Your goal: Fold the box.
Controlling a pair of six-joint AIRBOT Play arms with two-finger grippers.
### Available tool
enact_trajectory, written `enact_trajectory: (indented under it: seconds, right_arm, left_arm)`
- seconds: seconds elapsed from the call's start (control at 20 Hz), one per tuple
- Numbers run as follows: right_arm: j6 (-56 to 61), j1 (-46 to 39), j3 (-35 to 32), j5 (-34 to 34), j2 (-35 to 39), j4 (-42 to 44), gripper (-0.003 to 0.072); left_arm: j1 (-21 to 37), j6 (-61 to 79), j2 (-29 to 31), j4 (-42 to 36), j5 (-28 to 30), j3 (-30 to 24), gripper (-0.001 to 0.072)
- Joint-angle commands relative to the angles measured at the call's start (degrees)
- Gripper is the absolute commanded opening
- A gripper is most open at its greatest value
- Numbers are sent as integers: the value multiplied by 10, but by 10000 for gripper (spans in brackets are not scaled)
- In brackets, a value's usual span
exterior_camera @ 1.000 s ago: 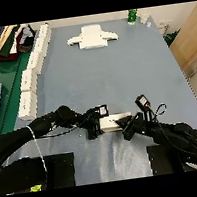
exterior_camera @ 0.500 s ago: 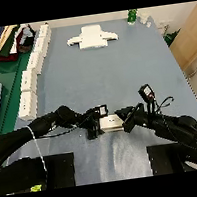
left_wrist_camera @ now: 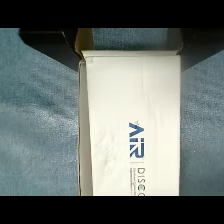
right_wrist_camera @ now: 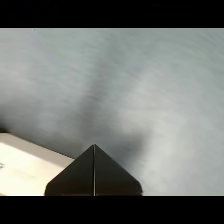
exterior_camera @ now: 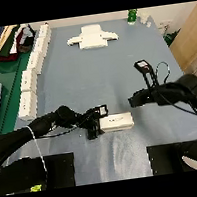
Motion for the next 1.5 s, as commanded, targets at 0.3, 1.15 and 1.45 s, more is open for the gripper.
enact_trajectory:
  seconds: [0.3,1.15,1.45]
  right_arm:
    - [69,-38,66,-152,-49,-52,4]
    - [69,-38,66,-152,-49,-52,4]
    - [69,-38,66,-152,-49,-52,4]
  left_arm:
    - [0,-1,1,-2,-2,0,523]
    - [208,-612,186,318,-15,35,523]
    - [352,-651,18,318,-12,186,523]
